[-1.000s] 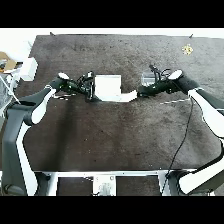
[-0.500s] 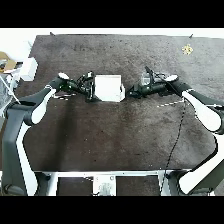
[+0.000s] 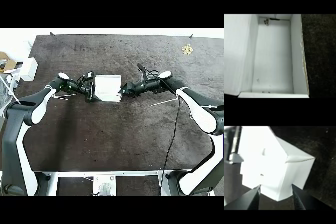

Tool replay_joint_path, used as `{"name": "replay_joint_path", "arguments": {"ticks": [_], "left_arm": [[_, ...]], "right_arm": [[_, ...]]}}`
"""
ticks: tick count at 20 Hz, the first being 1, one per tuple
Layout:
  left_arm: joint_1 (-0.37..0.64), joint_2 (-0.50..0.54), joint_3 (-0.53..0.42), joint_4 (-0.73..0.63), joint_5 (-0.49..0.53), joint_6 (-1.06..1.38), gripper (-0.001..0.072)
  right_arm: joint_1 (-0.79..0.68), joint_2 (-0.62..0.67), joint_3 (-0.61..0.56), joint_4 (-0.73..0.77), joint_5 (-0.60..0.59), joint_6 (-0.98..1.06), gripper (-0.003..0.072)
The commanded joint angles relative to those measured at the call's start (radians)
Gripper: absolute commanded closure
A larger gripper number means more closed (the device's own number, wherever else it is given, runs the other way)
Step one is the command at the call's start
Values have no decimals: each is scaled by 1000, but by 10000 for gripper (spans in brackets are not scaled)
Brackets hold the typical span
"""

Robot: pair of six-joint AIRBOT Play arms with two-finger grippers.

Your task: Fold the box and place the chain.

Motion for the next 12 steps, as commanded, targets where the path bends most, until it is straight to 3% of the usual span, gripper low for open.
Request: {"name": "replay_joint_path", "arguments": {"ticks": [1,12], "left_arm": [[0,0,1,0,0,0,424],[0,0,1,0,0,0,424]], "right_arm": [[40,0,50,-127,-42,116,251],[161,-17,151,-531,-157,441,250]]}}
